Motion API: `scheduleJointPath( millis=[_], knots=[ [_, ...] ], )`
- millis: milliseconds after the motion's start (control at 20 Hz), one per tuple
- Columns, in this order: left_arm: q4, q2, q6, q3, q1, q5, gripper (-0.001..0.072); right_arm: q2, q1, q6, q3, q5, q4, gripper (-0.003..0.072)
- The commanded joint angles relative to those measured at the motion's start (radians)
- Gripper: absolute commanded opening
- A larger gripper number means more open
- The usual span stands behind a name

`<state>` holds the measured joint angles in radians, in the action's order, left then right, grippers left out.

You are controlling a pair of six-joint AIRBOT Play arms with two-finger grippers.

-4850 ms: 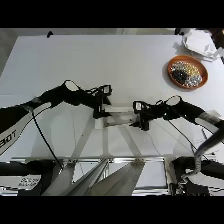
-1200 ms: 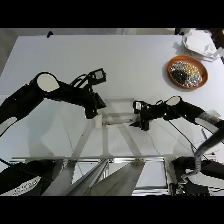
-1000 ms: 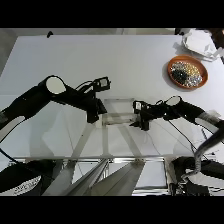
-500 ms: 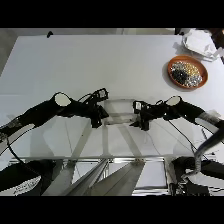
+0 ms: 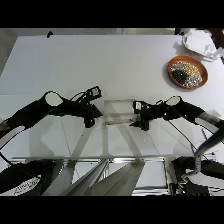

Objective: Fold the box and place the chain.

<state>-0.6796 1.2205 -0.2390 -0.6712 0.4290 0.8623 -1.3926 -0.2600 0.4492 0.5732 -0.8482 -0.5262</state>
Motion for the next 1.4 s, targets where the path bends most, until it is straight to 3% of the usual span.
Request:
scheduleJointPath(
  millis=[0, 250, 550, 650, 900, 1000, 1350],
  knots=[
    [-0.043, -0.026, -0.008, 0.001, -0.021, 0.066, 0.0005, 0.0, 0.0, 0.0, 0.0, 0.0, 0.0, 0.0401],
    [-0.064, -0.019, 0.051, 0.003, -0.021, 0.148, 0.0008, 0.0, 0.0, 0.0, 0.0, 0.0, 0.0, 0.0401],
    [-0.173, -0.019, 0.057, 0.003, -0.026, 0.15, 0.0019, 0.0, 0.0, 0.0, 0.0, 0.0, 0.0, 0.0401],
    [-0.178, -0.019, 0.06, 0.003, -0.025, 0.115, 0.0145, 0.0, 0.0, 0.0, 0.0, -0.001, 0.0, 0.0401],
    [-0.177, -0.019, 0.201, 0.003, -0.022, 0.058, 0.0237, 0.0, 0.0, 0.0, 0.0, 0.0, 0.0, 0.0401],
    [-0.181, -0.019, 0.315, 0.003, -0.013, 0.056, 0.0353, 0.0, 0.0, 0.0, 0.0, 0.0, 0.0, 0.0401],
    [-0.172, 0.045, 0.422, 0.003, 0.053, -0.015, 0.0355, 0.0, 0.0, 0.0, 0.0, 0.0, 0.0, 0.0401]
  ],
)
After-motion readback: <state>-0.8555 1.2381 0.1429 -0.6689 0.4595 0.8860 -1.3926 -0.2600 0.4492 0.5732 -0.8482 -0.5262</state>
